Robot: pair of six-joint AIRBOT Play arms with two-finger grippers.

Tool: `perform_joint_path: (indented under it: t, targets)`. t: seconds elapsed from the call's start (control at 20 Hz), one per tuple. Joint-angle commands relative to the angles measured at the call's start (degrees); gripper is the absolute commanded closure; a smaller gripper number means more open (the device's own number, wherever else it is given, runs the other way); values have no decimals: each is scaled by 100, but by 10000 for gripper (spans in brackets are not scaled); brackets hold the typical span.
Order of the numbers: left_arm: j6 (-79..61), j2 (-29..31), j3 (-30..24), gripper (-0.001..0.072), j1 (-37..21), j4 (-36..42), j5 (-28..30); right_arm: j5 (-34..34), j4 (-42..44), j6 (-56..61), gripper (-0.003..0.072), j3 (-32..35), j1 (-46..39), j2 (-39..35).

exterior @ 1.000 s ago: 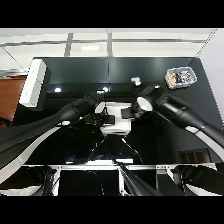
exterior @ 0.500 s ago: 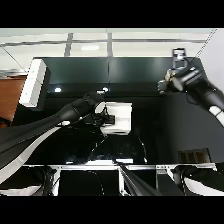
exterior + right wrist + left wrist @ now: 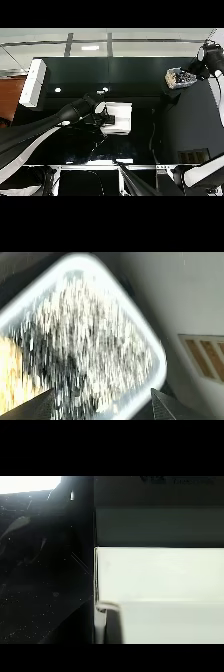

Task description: Fold the box and place the chain.

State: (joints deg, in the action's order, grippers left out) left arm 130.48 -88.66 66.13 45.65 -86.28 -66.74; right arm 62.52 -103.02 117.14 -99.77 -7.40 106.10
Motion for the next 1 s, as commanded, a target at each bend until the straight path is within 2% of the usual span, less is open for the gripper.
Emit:
perform_joint_path:
  t: [0.0, 0.1, 0.3, 0.4, 0.45, 0.5, 0.55, 0.6, 0.75, 0.95]
  targets:
    - [0, -2, 4, 681, -7, 0, -15, 380, 293, -111, 38, -1189, -188, 938]
    - [0, -2, 4, 681, -7, 0, -15, 446, 289, -111, 38, -1486, -190, 1213]
    - [2, -2, 4, 681, -4, 2, -15, 446, 286, -118, 40, -1554, -192, 1443]
    - [2, -2, 4, 681, -4, 2, -17, 599, 243, -173, 195, -1554, -197, 1491]
    - [2, -2, 4, 681, -4, 2, -31, 612, 256, -243, 296, -1556, -195, 1488]
    - [2, -2, 4, 681, -4, 0, -46, 721, 278, -413, 523, -1589, -192, 1473]
    - [0, -2, 4, 681, -7, 0, -46, 885, 275, -566, 630, -1657, -192, 1456]
    - [0, -2, 4, 681, -7, 0, -44, 1069, 267, -776, 667, -1742, -195, 1403]
    - [0, -2, 4, 681, -7, 0, -44, 1158, 227, -1314, 668, -1805, -188, 859]
    - [2, -2, 9, 681, -7, 0, -61, 1064, 481, -1709, 669, -1801, -188, -339]
